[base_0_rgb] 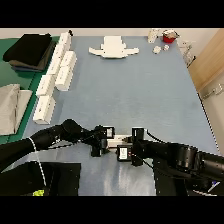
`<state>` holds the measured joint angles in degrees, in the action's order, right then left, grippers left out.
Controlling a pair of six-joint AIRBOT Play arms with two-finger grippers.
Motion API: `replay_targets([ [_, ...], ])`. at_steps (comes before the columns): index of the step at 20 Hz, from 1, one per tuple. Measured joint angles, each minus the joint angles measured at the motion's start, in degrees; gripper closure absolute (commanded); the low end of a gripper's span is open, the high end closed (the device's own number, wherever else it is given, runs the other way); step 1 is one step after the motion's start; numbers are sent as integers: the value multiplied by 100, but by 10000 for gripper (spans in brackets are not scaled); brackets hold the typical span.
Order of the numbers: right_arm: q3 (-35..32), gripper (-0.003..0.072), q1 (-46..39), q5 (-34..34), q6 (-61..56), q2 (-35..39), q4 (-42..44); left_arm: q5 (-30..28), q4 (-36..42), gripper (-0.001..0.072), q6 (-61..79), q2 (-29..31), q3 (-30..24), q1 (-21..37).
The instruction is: Fold the box.
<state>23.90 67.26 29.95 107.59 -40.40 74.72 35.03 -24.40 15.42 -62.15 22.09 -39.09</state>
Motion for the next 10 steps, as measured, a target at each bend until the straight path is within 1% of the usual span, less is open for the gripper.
replay_targets([
  [2,0,498,0,2,-2,-28,28,0,-2,162,0,0,0,0],
  [3,0,530,0,4,0,-55,50,-2,-2,163,0,0,0,0],
  [10,-4,529,0,-4,0,-186,238,-4,-2,163,0,0,0,0],
])
